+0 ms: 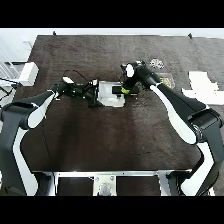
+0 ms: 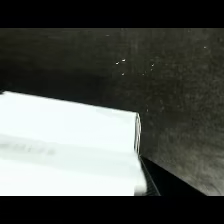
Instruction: Fold the box and place the chain.
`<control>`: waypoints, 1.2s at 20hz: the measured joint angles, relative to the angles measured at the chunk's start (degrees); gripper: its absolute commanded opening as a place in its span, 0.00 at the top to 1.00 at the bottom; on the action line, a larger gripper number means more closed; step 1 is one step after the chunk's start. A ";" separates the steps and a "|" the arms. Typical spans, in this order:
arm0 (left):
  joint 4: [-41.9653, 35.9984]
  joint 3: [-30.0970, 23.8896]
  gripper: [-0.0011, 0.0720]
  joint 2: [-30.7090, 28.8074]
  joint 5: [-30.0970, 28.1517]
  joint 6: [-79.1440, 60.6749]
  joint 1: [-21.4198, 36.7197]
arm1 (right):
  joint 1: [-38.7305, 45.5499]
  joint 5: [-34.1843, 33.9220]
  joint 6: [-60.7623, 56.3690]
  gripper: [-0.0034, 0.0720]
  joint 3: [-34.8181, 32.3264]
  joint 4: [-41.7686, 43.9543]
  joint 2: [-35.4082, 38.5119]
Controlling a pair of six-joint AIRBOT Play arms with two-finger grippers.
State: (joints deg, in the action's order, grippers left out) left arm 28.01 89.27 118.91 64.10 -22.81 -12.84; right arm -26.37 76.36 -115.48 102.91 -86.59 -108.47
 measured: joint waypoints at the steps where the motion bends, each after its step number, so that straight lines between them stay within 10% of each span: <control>1: 0.00 0.00 0.58 0.00 -0.02 0.02 0.00 | 0.04 1.29 0.76 0.35 0.20 0.00 0.61; 14: 0.00 0.00 0.58 0.00 -0.02 0.02 0.00 | 2.19 5.73 8.17 0.35 0.22 -20.46 15.61; 24: 0.02 0.00 0.58 0.00 -0.02 0.04 0.00 | 21.20 -17.16 19.10 0.44 -12.13 -8.13 16.65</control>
State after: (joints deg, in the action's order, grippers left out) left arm 28.03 89.27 118.91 64.07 -22.76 -12.84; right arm -5.17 59.20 -96.38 90.78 -94.72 -91.81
